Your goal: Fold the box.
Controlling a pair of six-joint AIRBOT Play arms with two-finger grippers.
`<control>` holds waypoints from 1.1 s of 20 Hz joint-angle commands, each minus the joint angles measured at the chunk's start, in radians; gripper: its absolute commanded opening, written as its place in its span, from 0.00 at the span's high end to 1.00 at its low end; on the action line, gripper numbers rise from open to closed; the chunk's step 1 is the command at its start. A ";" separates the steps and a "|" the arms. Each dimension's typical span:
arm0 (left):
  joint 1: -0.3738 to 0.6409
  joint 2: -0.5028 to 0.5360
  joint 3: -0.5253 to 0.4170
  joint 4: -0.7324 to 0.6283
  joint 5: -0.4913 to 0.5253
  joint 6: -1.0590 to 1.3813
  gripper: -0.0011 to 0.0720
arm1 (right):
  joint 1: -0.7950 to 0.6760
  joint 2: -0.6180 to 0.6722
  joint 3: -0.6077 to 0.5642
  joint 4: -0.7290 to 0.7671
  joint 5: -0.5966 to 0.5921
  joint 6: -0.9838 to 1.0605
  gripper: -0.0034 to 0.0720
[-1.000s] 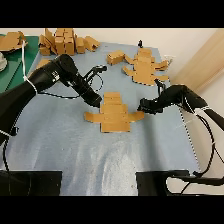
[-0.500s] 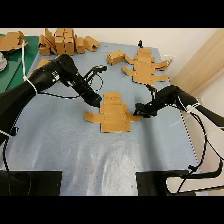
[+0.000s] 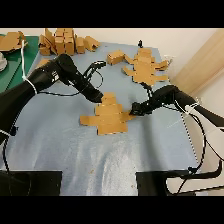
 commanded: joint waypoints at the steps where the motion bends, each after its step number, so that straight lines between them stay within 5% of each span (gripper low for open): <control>1: 0.079 -0.005 -0.011 -0.002 0.030 -0.052 0.97 | 0.036 0.031 -0.038 0.061 0.031 -0.134 0.96; 8: 0.365 -0.005 -0.227 -0.425 -0.139 0.202 0.97 | 0.121 0.352 -0.394 0.089 0.286 -0.183 0.96; 11: 0.393 -0.006 -0.268 -0.452 -0.209 0.282 0.97 | 0.145 0.473 -0.451 0.088 0.325 -0.171 0.96; 18: 0.381 -0.019 -0.299 -0.418 -0.187 0.358 0.97 | 0.151 0.539 -0.455 0.085 0.312 -0.130 0.96; 19: 0.375 -0.027 -0.306 -0.428 -0.182 0.359 0.77 | 0.151 0.539 -0.455 0.085 0.311 -0.130 0.96; 20: 0.360 -0.040 -0.313 -0.437 -0.169 0.358 0.36 | 0.151 0.539 -0.455 0.085 0.312 -0.130 0.96; 22: 0.329 -0.074 -0.314 -0.437 -0.146 0.359 0.31 | 0.151 0.539 -0.455 0.085 0.312 -0.128 0.96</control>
